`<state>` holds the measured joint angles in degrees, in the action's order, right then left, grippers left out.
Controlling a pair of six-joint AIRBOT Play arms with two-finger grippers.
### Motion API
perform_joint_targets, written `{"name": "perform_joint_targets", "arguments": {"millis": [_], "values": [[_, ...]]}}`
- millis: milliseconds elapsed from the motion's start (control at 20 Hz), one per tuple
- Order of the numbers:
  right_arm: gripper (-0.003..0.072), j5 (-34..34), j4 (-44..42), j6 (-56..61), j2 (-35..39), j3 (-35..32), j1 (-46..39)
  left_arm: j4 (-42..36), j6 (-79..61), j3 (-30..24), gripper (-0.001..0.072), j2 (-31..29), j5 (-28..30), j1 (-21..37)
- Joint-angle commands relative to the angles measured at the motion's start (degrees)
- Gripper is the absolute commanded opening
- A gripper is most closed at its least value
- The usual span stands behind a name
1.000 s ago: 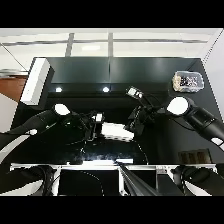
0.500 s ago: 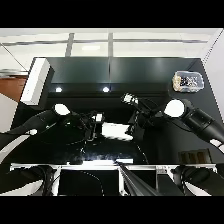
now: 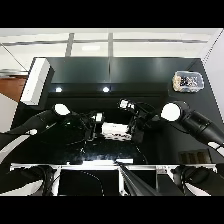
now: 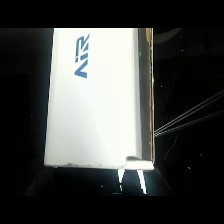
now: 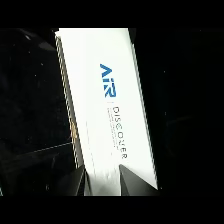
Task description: Fold the box and place the chain.
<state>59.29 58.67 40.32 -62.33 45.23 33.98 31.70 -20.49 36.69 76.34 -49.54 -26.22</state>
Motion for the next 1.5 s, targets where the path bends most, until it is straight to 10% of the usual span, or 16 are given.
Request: {"name": "perform_joint_targets", "arguments": {"millis": [0,1450], "values": [[0.0239,-1.40,0.31,0.92,-0.04,-0.02,0.50,0.00,-0.11,0.04,0.0503,0.04,0.02,-0.04],[0.0379,-3.76,0.13,11.15,2.38,-2.78,1.36,0.00,-0.11,0.04,0.0503,0.04,0.02,-0.04]]}}
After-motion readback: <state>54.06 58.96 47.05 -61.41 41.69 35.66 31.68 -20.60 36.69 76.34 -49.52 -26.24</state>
